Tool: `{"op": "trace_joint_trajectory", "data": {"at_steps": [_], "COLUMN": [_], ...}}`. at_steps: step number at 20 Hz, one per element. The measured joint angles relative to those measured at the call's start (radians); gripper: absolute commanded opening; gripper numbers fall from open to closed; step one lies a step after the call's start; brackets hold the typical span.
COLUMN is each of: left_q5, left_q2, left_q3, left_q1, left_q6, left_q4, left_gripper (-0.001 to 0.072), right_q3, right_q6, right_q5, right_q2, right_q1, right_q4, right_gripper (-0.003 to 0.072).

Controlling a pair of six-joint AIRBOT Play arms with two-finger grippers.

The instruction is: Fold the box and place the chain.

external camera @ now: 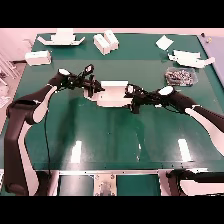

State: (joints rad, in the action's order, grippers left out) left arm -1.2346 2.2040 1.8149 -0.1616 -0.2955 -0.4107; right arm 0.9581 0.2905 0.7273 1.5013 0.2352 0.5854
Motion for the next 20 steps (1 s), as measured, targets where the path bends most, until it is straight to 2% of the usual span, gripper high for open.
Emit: {"op": "trace_joint_trajectory", "data": {"at_steps": [7, 13, 20], "left_q5": [0.000, 0.000, 0.001], "left_q2": [0.000, 0.000, 0.000], "left_q3": [0.000, 0.000, 0.000], "left_q1": [0.000, 0.000, 0.000], "left_q6": [0.000, 0.000, 0.000], "left_q4": [0.000, 0.000, 0.000], "left_gripper": [0.0027, 0.0028, 0.0027], "right_q3": [-0.006, -0.008, 0.018], "right_q6": [-0.020, -0.018, 0.078], "right_q5": [0.015, -0.078, -0.148], "right_q2": [0.005, 0.041, 0.047], "right_q1": [0.000, 0.000, 0.000], "right_q4": [0.045, 0.049, -0.059], "right_gripper": [0.0550, 0.0550, 0.0550]}}
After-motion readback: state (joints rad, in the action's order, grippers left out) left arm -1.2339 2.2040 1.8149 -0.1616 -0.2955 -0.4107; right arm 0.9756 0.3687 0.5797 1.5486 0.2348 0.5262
